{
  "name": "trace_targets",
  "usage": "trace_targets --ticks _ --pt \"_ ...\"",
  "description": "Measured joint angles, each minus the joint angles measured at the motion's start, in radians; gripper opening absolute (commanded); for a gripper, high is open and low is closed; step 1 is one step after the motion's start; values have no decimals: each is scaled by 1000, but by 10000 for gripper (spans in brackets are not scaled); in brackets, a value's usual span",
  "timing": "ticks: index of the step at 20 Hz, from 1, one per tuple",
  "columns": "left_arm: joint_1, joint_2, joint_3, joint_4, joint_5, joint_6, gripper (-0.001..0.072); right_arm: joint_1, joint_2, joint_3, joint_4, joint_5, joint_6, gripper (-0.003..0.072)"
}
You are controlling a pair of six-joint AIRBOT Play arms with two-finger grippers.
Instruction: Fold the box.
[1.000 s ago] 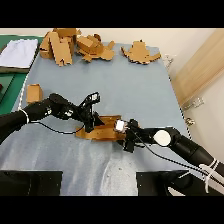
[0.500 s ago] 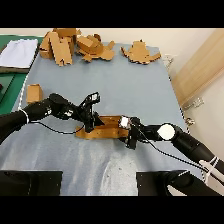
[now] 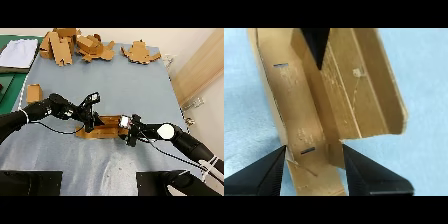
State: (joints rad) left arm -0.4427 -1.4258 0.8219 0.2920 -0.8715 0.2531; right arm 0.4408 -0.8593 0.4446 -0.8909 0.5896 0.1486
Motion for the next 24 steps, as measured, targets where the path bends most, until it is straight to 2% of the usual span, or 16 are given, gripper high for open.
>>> trace_targets --ticks 16,19,24 --pt "0 0 0 0 2 0 13 -18 -74 23 20 -18 -64 566" --pt "0 0 0 0 2 0 13 -55 -86 32 57 17 -100 566" --pt "0 0 0 1 -1 0 13 -123 -150 91 140 143 -166 566"
